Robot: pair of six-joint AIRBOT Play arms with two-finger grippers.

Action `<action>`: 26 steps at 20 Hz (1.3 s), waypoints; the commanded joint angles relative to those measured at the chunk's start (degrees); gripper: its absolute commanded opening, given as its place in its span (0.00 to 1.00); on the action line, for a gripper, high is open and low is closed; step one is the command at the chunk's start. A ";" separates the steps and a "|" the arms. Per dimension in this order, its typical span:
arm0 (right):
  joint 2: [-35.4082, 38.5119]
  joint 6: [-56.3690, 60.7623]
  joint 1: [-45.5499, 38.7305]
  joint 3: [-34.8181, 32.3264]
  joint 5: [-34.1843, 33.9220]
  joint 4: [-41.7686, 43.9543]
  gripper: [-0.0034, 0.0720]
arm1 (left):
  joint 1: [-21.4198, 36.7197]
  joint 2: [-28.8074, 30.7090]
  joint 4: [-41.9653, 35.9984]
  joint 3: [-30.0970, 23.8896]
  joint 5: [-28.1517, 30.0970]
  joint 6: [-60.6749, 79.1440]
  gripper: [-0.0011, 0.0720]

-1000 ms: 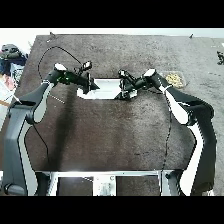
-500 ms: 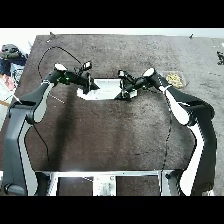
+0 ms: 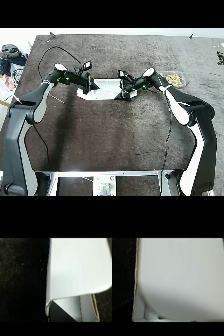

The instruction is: Fold the box and place the chain.

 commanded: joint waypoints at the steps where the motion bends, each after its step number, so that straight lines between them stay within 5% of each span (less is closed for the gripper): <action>1: -0.04 0.00 -0.04 0.00 -0.42 -0.04 0.55 | -0.02 -0.04 0.00 -0.02 0.02 0.00 0.03; 12: -0.04 -0.02 -0.04 0.00 -0.42 -0.04 0.55 | -0.02 -0.02 -0.04 -0.02 -1.36 -0.52 0.03; 14: -0.04 0.00 -0.04 0.00 -0.39 -0.04 0.55 | 0.02 -0.02 -0.50 0.00 -1.90 -0.76 0.49; 15: -0.04 0.00 -0.04 -0.02 -0.42 -0.04 0.55 | 0.24 0.09 -0.61 0.04 -2.21 -0.90 0.52; 26: -0.04 0.00 -0.04 -0.02 -0.42 -0.04 0.55 | 7.85 4.02 -5.22 0.57 -16.11 -5.99 0.51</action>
